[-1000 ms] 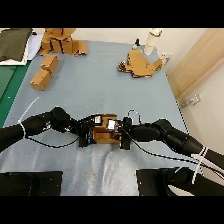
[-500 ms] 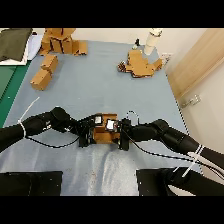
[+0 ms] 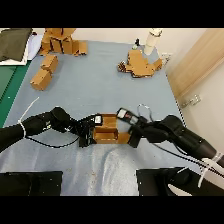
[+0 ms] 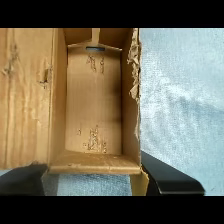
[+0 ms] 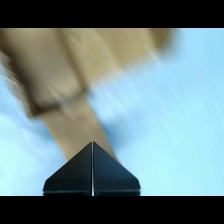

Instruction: Fold the box.

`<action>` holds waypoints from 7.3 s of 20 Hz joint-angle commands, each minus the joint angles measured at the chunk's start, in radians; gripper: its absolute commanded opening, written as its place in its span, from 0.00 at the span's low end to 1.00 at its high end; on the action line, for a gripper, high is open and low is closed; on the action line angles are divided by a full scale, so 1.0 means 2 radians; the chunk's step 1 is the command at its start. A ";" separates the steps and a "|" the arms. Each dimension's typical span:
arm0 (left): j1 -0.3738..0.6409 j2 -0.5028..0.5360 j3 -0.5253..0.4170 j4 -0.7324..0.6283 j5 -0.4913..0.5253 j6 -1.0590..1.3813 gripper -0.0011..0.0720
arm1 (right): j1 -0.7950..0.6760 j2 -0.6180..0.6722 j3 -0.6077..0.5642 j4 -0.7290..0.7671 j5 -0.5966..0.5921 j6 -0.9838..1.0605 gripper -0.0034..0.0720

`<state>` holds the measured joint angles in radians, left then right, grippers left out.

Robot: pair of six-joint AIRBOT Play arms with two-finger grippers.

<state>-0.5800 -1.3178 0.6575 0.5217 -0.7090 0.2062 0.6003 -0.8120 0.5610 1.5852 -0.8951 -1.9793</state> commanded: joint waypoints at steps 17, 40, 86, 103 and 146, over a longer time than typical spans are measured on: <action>0.000 0.000 0.000 0.001 0.000 0.001 0.64 | -0.107 -0.068 -0.036 0.220 0.003 0.178 0.05; 0.000 0.000 0.000 0.001 0.000 0.001 0.64 | -0.040 -0.081 -0.003 0.247 0.049 0.204 0.66; 0.000 0.000 0.000 0.001 0.000 0.002 0.64 | 0.134 -0.276 0.241 -0.029 -0.183 0.683 0.71; 0.000 0.000 0.000 0.001 0.000 0.002 0.64 | -0.135 -0.159 0.186 0.097 -0.119 0.460 0.05; 0.000 0.000 0.000 0.001 0.000 0.002 0.64 | 0.084 -0.022 0.003 0.150 0.130 -0.294 0.55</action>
<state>-0.5800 -1.3178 0.6575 0.5232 -0.7090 0.2089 0.7654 -0.8639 0.5747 1.9102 -0.6472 -2.4500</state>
